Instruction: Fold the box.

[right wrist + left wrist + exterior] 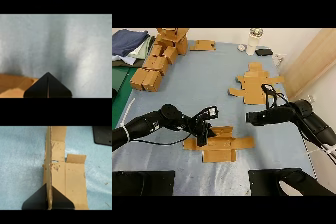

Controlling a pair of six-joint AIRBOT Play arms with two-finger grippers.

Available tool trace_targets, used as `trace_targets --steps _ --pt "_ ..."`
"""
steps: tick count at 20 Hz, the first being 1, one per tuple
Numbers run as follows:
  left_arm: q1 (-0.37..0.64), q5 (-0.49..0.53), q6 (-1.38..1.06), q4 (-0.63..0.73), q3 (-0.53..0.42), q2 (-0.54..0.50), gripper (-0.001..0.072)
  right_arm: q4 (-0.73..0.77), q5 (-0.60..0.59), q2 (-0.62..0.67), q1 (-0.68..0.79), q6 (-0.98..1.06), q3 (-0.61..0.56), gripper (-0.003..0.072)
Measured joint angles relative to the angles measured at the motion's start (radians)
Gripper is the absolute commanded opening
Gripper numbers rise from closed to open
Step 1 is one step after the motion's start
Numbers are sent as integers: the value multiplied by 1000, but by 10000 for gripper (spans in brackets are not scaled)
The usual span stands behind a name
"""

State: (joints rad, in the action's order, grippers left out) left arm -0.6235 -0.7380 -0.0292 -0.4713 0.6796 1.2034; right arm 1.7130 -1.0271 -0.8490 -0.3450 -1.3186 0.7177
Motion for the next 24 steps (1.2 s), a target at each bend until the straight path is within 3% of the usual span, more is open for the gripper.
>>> trace_targets --steps 6,12,13,14,18,24 --pt "0 5 0 0 0 0 12 0 -132 153 -253 10 -23 -1" --pt "0 5 1 0 0 0 12 -190 -67 215 -733 68 -144 3" --pt "0 5 1 0 0 0 11 -233 -51 217 -820 75 -167 97" --pt "0 5 1 0 0 0 12 -275 -31 217 -908 82 -192 431" --pt "0 5 1 0 0 0 12 -412 40 166 -1101 85 -259 462" --pt "0 5 1 0 0 0 11 -524 101 -8 -1165 64 -282 461"
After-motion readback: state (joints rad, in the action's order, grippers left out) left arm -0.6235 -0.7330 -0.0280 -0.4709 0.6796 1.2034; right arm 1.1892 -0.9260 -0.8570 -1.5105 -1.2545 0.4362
